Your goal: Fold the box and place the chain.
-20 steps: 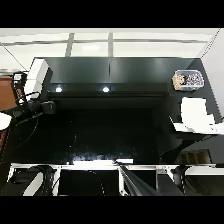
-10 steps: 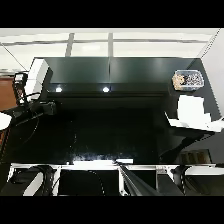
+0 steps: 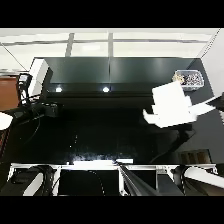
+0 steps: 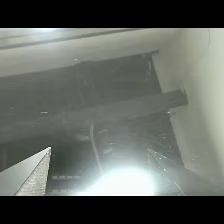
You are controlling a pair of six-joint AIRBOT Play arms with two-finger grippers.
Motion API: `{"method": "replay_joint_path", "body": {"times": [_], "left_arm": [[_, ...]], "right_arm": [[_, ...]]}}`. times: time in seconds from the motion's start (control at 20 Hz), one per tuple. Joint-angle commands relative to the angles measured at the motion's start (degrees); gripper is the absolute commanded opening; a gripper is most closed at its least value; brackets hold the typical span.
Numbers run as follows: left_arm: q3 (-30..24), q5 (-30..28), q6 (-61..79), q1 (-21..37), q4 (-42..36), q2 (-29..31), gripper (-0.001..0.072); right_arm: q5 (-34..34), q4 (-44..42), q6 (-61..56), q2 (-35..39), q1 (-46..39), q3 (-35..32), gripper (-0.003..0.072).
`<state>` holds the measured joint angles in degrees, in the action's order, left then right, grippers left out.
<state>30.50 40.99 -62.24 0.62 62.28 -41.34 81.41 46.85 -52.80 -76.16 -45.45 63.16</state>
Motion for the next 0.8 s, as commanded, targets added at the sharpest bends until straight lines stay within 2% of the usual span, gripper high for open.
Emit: {"method": "replay_joint_path", "body": {"times": [0.0, 0.1, 0.2, 0.3, 0.4, 0.5, 0.6, 0.65, 0.7, 0.75], "left_arm": [[0.0, -0.1, 0.1, -3.9, -0.5, -0.9, 0.0699], [0.0, -1.6, 0.0, -8.4, -2.0, -3.0, 0.0699], [0.0, -5.8, -0.2, -12.9, -5.1, -5.8, 0.0699], [0.0, -10.6, -1.2, -15.6, -10.5, -9.3, 0.0699], [0.1, -12.3, -1.1, -16.8, -18.7, -13.8, 0.0699], [2.1, -9.2, -0.9, -15.0, -24.0, -19.3, 0.0699], [6.2, -0.3, 2.4, -11.3, -29.8, -26.0, 0.07], [8.3, 6.1, 7.3, -9.8, -34.2, -29.9, 0.07], [9.8, 10.0, 10.6, -8.9, -37.2, -33.2, 0.0707], [11.0, 11.2, 12.3, -8.7, -39.3, -35.9, 0.0709]], "right_arm": [[-13.0, -9.2, -0.3, 14.0, 8.6, -14.9, 0.0017], [-24.8, -15.5, -0.2, 22.9, 18.3, -26.3, 0.0017], [-35.1, -21.1, -0.2, 27.8, 29.6, -34.7, 0.0017], [-43.0, -23.9, -0.2, 28.7, 41.1, -38.7, 0.0017], [-52.4, -23.9, -0.9, 28.7, 51.4, -40.5, 0.0017], [-59.6, -23.9, -2.6, 28.6, 57.7, -41.9, 0.0017], [-59.1, -23.0, -2.6, 28.6, 60.7, -42.5, 0.0017], [-58.2, -22.2, -2.7, 28.6, 61.7, -42.5, 0.0017], [-58.1, -22.2, -2.7, 28.6, 62.4, -42.5, 0.0017], [-58.1, -22.2, -3.0, 28.6, 62.9, -42.5, 0.0017]]}}
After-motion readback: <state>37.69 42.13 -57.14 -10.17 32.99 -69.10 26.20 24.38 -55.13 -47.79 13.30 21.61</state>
